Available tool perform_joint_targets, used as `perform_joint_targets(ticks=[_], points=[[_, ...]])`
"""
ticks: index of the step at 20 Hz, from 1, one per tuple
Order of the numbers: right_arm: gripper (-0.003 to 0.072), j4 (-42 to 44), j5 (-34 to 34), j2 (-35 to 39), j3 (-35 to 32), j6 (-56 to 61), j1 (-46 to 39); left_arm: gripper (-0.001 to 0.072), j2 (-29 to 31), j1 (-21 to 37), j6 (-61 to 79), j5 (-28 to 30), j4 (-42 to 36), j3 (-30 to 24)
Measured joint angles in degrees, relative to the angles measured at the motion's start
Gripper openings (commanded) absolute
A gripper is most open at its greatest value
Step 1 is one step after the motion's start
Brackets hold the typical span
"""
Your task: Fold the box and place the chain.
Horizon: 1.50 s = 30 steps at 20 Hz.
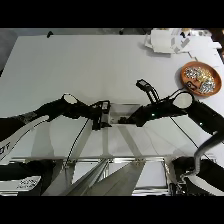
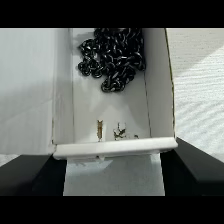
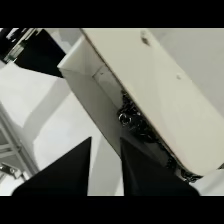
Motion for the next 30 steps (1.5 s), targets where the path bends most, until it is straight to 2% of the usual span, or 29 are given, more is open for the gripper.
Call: perform_joint_targets(ticks=[2, 3, 6, 10, 12, 15, 19, 25, 26, 27, 30], points=[[0.0221, -0.3, 0.9, 1.1, 0.9, 0.0, -0.1, 0.0136, 0.0, 0.0, 0.0, 0.0, 0.0, 0.0], [0.0153, -0.9, 1.9, 2.1, 1.7, 0.0, -0.4, 0.0136, 0.0, 0.0, 0.0, 0.0, 0.0, 0.0], [0.0153, -4.9, 6.2, 6.2, 4.0, -3.8, -3.1, 0.0136, 0.0, 0.0, 0.0, 0.0, 0.0, 0.0], [0.0152, -13.6, 12.7, 9.4, 4.3, -25.1, -10.1, 0.0136, 0.0, 0.0, 0.0, 0.0, 0.0, 0.0], [0.0153, -15.4, 12.7, 9.9, 2.4, -35.8, -13.1, 0.0136, 0.0, 0.0, 0.0, 0.0, 0.0, 0.0], [0.0153, -13.2, 9.5, 9.1, -2.8, -50.2, -14.9, 0.0136, 0.0, 0.0, 0.0, 0.0, 0.0, 0.0], [0.0153, -9.7, 3.5, 5.0, -8.6, -64.0, -13.1, 0.0136, 0.0, 0.0, 0.0, 0.0, 0.0, 0.0], [0.0144, -4.1, -2.4, -0.4, -10.9, -72.6, -10.0, 0.0136, 0.0, 0.0, 0.0, 0.0, 0.0, 0.0], [0.0088, -3.0, -3.2, -0.7, -11.0, -73.4, -9.8, 0.0136, 0.0, 0.0, 0.0, 0.0, 0.0, 0.0], [0.0072, -2.2, -3.9, -0.9, -11.1, -74.2, -9.7, 0.0136, 0.0, 0.0, 0.0, 0.0, 0.0, 0.0], [0.0072, -1.2, -6.6, -1.3, -11.2, -73.6, -9.4, 0.0136, 0.0, 0.0, 0.0, 0.0, 0.0, 0.0]])
